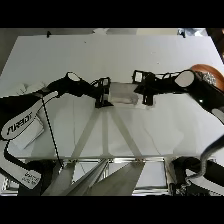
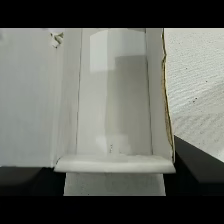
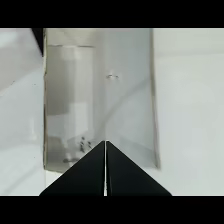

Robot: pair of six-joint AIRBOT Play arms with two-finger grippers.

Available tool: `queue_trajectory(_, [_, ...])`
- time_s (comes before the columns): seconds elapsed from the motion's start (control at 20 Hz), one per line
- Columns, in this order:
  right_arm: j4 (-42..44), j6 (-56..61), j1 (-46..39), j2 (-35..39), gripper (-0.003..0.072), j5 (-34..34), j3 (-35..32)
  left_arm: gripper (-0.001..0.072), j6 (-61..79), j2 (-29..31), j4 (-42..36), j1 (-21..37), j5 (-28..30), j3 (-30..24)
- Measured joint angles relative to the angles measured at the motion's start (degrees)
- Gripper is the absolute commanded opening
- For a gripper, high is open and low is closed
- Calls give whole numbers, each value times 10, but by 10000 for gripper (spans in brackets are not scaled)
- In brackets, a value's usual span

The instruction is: Fold the box and place the chain.

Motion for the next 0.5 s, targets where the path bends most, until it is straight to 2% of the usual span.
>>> queue_trajectory(0.25, [-106, 235, -91, 33, 6, 9, 0, 217, 0, 0, 0, 0, 0, 0])
queue_trajectory(0.5, [-155, 419, -198, -8, 5, 90, -14, 217, 0, 0, 0, 0, 0, 0])
